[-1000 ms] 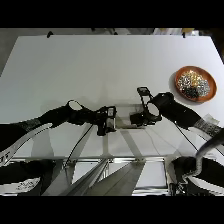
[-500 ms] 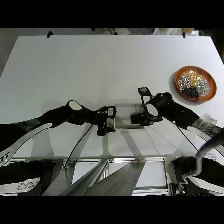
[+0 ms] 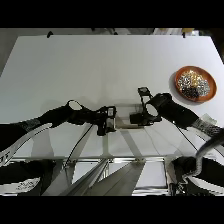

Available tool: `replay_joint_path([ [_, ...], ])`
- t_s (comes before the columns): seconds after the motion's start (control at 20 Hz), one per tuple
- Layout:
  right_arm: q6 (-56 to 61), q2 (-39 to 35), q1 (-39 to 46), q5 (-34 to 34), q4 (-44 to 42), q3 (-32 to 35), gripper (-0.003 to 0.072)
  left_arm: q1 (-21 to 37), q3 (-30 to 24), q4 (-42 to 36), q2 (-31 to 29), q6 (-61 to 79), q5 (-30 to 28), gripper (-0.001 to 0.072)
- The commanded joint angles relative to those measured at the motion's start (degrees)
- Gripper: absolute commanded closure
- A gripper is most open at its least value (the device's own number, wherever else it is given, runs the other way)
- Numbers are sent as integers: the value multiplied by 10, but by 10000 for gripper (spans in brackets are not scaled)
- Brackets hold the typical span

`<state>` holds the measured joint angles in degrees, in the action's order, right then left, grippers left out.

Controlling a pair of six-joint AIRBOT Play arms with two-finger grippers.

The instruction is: Fold the box and place the chain.

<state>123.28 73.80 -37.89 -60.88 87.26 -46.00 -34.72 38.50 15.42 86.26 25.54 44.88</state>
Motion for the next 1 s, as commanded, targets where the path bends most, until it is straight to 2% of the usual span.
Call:
replay_joint_path([
  [0.0,28,0,0,-4,21,0,509,0,0,0,0,0,0,379],
  [0.4,42,0,0,2,25,23,513,0,0,0,0,0,0,379],
  [0.55,35,0,0,7,25,23,661,0,0,0,0,0,0,379],
  [0.7,23,0,0,7,23,23,674,0,0,0,0,0,0,379],
  [0.75,23,0,0,7,23,23,665,0,0,0,0,0,0,379],
  [0.85,10,-8,0,6,24,23,493,0,0,0,0,0,0,379],
  [0.9,-24,-18,0,4,24,23,461,0,0,0,0,0,0,379],
  [0.95,-68,-34,0,0,24,23,461,0,0,0,0,0,0,379],
])
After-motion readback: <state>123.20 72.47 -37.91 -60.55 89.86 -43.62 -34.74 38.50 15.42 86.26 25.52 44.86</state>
